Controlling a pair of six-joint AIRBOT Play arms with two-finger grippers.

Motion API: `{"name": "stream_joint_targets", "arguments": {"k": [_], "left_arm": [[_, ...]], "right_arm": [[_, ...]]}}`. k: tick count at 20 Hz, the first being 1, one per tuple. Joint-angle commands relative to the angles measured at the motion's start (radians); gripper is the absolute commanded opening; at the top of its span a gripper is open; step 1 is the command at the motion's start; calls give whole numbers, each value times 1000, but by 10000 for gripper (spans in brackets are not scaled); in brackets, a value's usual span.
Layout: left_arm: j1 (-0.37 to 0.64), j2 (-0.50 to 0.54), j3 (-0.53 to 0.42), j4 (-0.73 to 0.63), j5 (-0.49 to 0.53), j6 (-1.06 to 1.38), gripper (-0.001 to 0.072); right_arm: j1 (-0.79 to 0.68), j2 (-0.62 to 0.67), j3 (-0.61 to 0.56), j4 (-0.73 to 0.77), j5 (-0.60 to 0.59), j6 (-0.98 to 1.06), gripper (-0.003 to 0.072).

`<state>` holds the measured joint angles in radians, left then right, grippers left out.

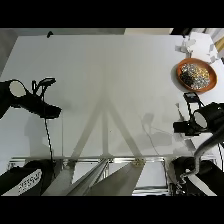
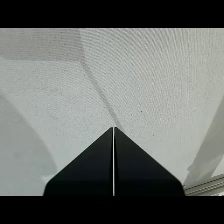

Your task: Fold the box and place the chain.

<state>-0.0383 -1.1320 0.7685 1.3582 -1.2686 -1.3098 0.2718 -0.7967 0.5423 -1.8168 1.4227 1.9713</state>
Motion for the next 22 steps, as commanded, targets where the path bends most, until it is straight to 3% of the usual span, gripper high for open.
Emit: {"name": "stream_joint_targets", "arguments": {"k": [1,5,8,12,15,16,17,18,22], "left_arm": [[-1,1,0,0,0,0,14],[-1,1,0,0,0,0,14],[-1,1,0,0,0,0,14],[-1,1,0,0,0,0,14],[-1,1,0,0,0,0,14],[-1,1,0,0,0,0,14],[-1,1,0,0,0,0,14],[-1,1,0,0,0,0,14],[-1,1,0,0,0,0,14]], "right_arm": [[-1,1,0,0,-2,0,20],[-1,1,3,-23,-1,-76,19],[-11,1,22,-143,26,-156,18],[-159,1,39,-241,-8,-250,17],[-297,1,39,-337,-122,-264,33],[-338,0,39,-370,-163,-304,162],[-381,0,39,-397,-201,-348,389],[-411,-3,39,-421,-233,-365,490],[-504,-89,39,-495,-308,-383,460]]}}
